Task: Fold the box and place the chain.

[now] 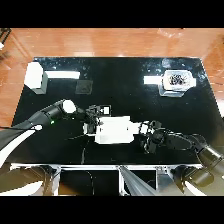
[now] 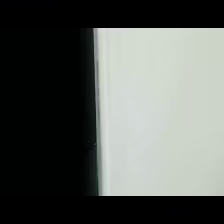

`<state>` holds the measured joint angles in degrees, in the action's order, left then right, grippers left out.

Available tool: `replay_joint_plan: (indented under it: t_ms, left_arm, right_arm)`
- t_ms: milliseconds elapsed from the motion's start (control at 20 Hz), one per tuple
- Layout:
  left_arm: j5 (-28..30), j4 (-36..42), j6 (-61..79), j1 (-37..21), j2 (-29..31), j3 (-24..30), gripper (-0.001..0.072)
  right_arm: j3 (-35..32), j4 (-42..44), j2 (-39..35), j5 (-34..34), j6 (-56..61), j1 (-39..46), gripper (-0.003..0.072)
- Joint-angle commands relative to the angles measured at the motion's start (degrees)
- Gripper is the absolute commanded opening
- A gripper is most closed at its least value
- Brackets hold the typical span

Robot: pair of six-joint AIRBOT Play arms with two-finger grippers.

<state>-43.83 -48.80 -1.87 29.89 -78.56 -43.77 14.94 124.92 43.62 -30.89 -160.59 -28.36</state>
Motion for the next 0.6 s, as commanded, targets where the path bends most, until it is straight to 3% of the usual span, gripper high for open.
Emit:
replay_joint_plan:
  t_ms: [0, 550]
  left_arm:
    - [-0.3, -0.2, 0.0, 0.0, -1.2, 0.0, 0.0014]
    - [-0.3, -0.2, 0.0, 0.0, -1.1, 0.0, 0.0014]
  right_arm:
    - [0.0, 0.0, 0.2, 0.2, -0.2, -0.1, 0.0703]
    - [0.0, 3.3, 1.7, 0.3, -3.3, -1.0, 0.0702]
